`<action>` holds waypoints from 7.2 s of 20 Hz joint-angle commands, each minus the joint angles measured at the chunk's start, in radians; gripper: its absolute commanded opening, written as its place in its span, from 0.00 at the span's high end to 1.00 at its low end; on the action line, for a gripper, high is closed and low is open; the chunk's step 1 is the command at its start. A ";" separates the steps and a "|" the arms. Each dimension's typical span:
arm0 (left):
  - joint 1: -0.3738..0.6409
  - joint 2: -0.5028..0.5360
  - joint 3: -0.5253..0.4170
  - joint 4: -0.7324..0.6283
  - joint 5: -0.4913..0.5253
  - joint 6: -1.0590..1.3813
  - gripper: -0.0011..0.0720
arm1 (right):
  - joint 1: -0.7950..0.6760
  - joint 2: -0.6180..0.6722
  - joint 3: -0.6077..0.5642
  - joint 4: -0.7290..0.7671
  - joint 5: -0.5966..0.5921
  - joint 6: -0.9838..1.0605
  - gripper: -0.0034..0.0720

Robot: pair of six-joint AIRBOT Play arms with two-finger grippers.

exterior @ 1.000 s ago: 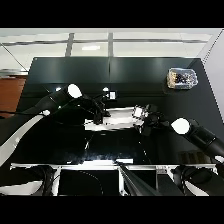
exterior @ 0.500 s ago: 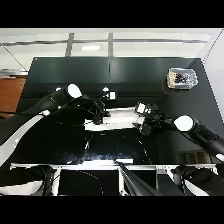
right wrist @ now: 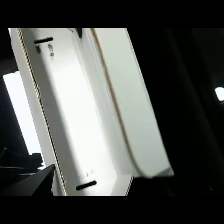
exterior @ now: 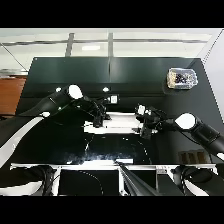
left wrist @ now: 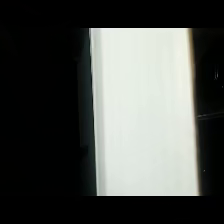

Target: Fold the box and place the chain.

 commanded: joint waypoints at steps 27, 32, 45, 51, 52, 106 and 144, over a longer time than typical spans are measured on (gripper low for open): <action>-0.022 -0.006 -0.031 0.014 0.101 -0.030 0.94 | 0.033 -0.156 -0.049 0.121 -0.027 -0.259 0.03; -0.022 -0.006 -0.031 0.014 0.101 -0.029 0.94 | 0.033 -0.180 -0.048 0.121 -0.028 -0.270 0.03; -0.022 -0.006 -0.031 0.014 0.100 -0.030 0.94 | 0.018 -0.198 -0.048 0.110 -0.021 -0.262 0.03; -0.022 -0.006 -0.031 0.014 0.101 -0.029 0.94 | -0.018 -0.196 -0.048 0.114 0.034 -0.262 0.03; -0.022 -0.006 -0.031 0.014 0.101 -0.029 0.94 | -0.018 -0.196 -0.048 0.114 0.032 -0.262 0.03; -0.019 0.139 -0.292 -0.217 0.332 -0.759 0.94 | -0.018 -0.196 -0.048 0.114 0.032 -0.352 0.25; -0.033 0.248 -0.402 -0.117 0.323 0.154 0.39 | -0.018 -0.197 -0.048 0.115 0.034 -0.351 0.24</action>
